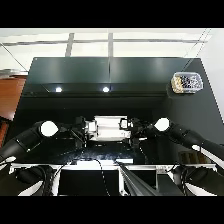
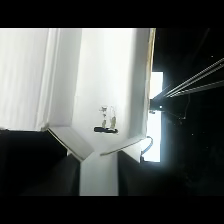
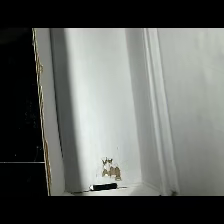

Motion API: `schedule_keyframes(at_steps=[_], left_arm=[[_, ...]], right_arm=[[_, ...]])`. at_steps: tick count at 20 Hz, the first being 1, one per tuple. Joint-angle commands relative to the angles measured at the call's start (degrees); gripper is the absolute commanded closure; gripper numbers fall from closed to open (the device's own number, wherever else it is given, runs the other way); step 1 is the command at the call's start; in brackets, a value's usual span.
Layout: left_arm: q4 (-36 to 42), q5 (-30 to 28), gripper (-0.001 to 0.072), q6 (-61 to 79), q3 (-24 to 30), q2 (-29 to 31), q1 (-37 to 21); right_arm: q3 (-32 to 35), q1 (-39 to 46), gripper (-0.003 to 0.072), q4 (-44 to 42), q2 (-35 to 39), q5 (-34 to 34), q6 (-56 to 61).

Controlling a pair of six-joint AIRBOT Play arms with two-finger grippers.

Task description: Fold the box and place the chain.

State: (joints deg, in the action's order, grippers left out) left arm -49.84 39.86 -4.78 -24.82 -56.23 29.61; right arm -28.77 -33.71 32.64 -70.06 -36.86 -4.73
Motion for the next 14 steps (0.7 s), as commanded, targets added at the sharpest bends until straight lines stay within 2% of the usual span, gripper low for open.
schedule_keyframes(at_steps=[1,6,7,8,14], left_arm=[[1.5,0.3,0.0487,-0.2,-0.1,-0.1,0.3],[3.6,0.3,0.0503,-0.1,-0.1,-1.7,1.2],[4.6,-0.2,0.0591,-0.1,-0.1,-2.4,1.6],[5.6,-0.9,0.0626,-0.1,-0.1,-3.0,2.1],[9.6,-4.7,0.0626,-0.1,-0.1,-4.3,3.7]], right_arm=[[0.0,0.0,0.0215,0.0,0.0,0.0,0.0],[0.0,0.0,0.0215,0.0,0.0,0.0,0.0],[0.0,0.0,0.0215,0.0,0.0,0.0,0.0],[0.0,0.0,0.0215,0.0,0.0,0.0,0.0],[0.0,0.0,0.0215,0.0,0.0,0.0,0.0]])
